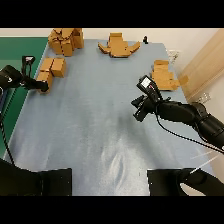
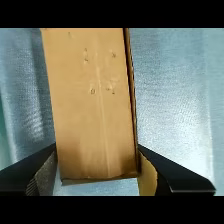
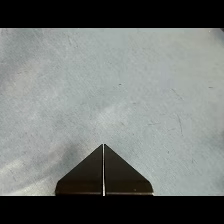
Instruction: Fold the box.
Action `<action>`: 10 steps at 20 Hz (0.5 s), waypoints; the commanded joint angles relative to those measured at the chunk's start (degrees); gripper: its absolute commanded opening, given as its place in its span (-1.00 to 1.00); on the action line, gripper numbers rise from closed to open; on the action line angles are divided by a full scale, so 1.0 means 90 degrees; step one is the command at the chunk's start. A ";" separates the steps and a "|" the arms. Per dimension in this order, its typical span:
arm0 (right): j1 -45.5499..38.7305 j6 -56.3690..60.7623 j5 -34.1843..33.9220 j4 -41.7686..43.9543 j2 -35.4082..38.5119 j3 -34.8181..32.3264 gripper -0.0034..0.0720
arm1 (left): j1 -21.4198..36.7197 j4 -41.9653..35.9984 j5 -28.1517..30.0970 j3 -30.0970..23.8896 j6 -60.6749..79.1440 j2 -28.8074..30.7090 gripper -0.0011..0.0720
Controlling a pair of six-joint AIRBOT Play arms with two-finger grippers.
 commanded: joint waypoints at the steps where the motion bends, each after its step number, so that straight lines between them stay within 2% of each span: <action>1: 0.0000 0.0005 0.0002 0.0002 0.0000 -0.0005 -0.89 | 0.0010 0.0090 -0.0061 0.0199 0.0017 0.0029 0.94; 7: 0.0000 0.0002 0.0002 0.0000 0.0000 -0.0005 -0.89 | -0.0005 0.0148 -0.0248 0.0661 0.0010 0.0257 0.94; 10: 0.0000 0.0002 0.0002 0.0002 0.0000 -0.0005 -0.89 | -0.0005 0.0146 -0.0716 0.0971 0.0017 0.0607 0.94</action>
